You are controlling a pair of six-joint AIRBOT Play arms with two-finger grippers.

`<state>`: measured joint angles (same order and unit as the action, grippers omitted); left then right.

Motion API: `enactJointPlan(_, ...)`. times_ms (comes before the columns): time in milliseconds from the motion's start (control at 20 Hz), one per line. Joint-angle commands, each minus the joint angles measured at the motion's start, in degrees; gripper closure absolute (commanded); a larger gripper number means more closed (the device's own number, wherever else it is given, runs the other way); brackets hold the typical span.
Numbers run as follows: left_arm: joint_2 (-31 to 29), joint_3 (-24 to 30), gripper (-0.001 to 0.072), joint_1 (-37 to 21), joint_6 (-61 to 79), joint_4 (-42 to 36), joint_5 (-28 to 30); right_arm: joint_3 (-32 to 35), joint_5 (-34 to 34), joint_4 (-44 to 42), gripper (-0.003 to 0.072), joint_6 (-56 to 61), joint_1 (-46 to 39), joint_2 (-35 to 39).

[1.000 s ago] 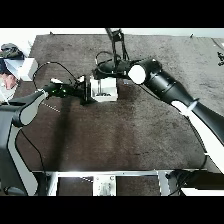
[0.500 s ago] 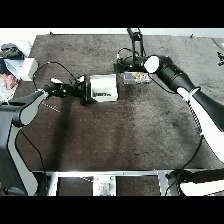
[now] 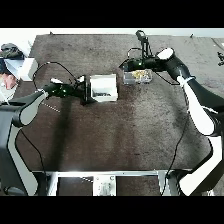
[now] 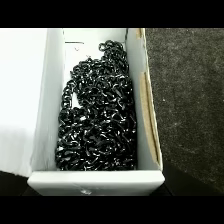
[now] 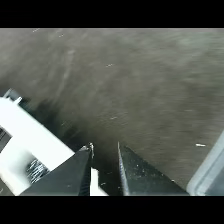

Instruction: Fold the box and place the chain.

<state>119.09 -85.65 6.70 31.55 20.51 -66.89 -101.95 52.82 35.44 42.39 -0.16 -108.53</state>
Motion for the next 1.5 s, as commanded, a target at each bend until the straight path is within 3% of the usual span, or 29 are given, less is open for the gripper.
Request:
enactJointPlan(0,0.0,0.0,0.0477,0.0,0.0,0.0,0.0,-2.3,7.8,-5.9,0.0472,-8.7,-0.7,-4.0)
enactJointPlan(550,0.0,0.0,0.0477,0.0,0.0,0.0,0.0,-2.3,21.0,-5.7,0.0472,-21.6,0.4,-4.6)
enactJointPlan(750,0.0,0.0,0.0477,0.0,0.0,0.0,0.0,-2.3,20.2,1.0,0.0471,-25.8,3.6,-4.6)
enactJointPlan(950,0.0,0.0,0.0477,0.0,0.0,0.0,0.0,-2.3,17.8,1.5,0.0471,-32.0,6.1,-4.6)
enactJointPlan(1350,0.0,0.0,0.0477,0.0,0.0,0.0,0.0,-2.2,19.6,1.5,0.0469,-37.4,6.8,-4.6)
enactJointPlan(1450,0.0,0.0,0.0477,0.0,0.0,0.0,0.0,-2.2,19.1,1.5,0.0397,-38.8,7.0,-4.7)
